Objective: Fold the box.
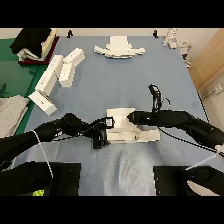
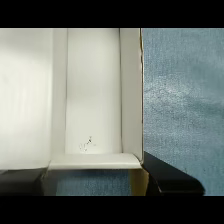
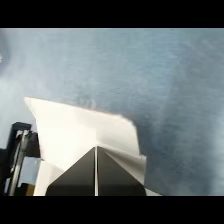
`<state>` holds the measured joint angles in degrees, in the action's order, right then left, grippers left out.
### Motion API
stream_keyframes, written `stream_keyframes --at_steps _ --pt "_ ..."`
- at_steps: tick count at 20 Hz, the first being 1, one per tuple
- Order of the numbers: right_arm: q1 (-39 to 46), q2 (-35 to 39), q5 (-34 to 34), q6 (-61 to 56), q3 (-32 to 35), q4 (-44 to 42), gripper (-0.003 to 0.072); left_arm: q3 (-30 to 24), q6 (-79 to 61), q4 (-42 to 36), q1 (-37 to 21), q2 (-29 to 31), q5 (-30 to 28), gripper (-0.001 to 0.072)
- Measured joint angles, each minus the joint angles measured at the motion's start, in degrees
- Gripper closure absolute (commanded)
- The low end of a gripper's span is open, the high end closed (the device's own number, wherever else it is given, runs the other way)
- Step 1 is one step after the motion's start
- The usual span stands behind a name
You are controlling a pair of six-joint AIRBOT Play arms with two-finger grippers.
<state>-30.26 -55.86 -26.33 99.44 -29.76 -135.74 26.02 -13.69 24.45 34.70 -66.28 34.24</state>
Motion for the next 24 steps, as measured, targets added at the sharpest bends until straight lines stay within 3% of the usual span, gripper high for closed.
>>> stream_keyframes --at_steps 7,24 --pt "0.13 -6.14 1.11 -0.87 -0.02 -0.11 0.0672 0.0 0.02 -0.04 -0.02 0.0 -0.02 0.0227" --pt "0.22 -7.02 -3.04 -1.01 0.04 2.47 0.0683 0.0 -0.11 0.04 -0.04 0.02 -0.15 0.0227"
